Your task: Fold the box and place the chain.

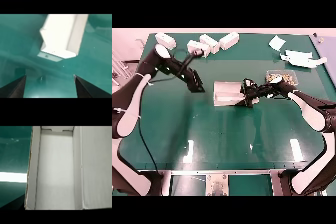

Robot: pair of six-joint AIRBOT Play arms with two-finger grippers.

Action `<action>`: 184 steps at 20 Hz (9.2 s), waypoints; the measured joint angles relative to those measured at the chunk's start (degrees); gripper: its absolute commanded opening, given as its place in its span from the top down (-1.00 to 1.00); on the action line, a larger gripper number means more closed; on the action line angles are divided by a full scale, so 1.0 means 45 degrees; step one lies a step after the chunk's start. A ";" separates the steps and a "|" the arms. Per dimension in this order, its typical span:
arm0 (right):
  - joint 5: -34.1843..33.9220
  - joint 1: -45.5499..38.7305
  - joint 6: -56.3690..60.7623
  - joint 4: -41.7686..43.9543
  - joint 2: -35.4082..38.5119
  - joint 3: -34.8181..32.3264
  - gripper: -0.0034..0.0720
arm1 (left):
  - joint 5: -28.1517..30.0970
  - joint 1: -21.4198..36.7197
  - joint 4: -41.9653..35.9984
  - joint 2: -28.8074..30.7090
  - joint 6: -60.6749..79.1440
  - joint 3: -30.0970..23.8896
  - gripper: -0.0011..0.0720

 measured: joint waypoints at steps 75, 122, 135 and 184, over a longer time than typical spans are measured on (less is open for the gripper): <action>0.0039 0.0005 0.0005 0.0000 -0.0005 -0.0005 -0.62 | 0.2132 -0.1030 -0.4478 -0.2973 0.7737 -0.1243 -0.15; 0.3191 -0.1122 0.3138 0.1598 0.2618 0.0083 0.90 | 0.2089 -0.1039 -0.4498 -0.2968 0.7718 -0.1253 -0.15; -0.0345 -0.0131 0.2633 0.2293 0.1666 0.0670 0.90 | 0.2137 -0.1039 -0.4454 -0.2968 0.7718 -0.1253 -0.15; -0.2025 -0.0869 0.3351 -0.2166 0.4119 -0.2866 -0.75 | 0.2380 -0.1039 -0.4439 -0.2963 0.7718 -0.1253 -0.15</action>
